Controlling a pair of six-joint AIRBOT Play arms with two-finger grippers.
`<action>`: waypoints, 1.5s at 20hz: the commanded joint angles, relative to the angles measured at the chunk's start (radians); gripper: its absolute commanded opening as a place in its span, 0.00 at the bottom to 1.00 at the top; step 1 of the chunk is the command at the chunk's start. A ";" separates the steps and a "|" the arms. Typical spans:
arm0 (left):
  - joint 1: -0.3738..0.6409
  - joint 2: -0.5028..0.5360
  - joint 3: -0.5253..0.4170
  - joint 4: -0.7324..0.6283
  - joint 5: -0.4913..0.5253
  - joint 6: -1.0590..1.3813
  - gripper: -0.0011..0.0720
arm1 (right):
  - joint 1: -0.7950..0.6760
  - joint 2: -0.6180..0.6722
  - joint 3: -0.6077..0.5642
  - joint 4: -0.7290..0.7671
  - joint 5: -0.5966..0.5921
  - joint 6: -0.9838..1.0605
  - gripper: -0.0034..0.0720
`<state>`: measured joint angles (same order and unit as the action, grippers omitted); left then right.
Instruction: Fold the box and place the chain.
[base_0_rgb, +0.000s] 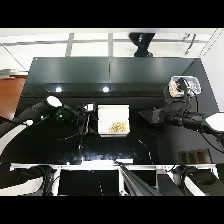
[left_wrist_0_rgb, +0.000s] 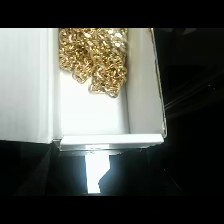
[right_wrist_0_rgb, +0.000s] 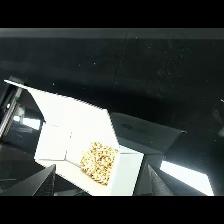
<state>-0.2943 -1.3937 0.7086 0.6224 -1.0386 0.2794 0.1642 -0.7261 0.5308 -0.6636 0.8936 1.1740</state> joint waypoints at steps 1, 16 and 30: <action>-0.001 -0.001 0.004 0.002 0.000 -0.003 0.97 | 0.000 0.000 0.000 0.000 0.001 0.000 0.97; -0.037 -0.013 0.010 -0.013 0.026 -0.044 0.99 | 0.000 0.000 0.000 0.000 0.003 0.000 0.97; -0.064 -0.014 0.010 0.021 0.033 -0.048 0.95 | 0.000 0.000 0.000 0.000 0.001 0.000 0.97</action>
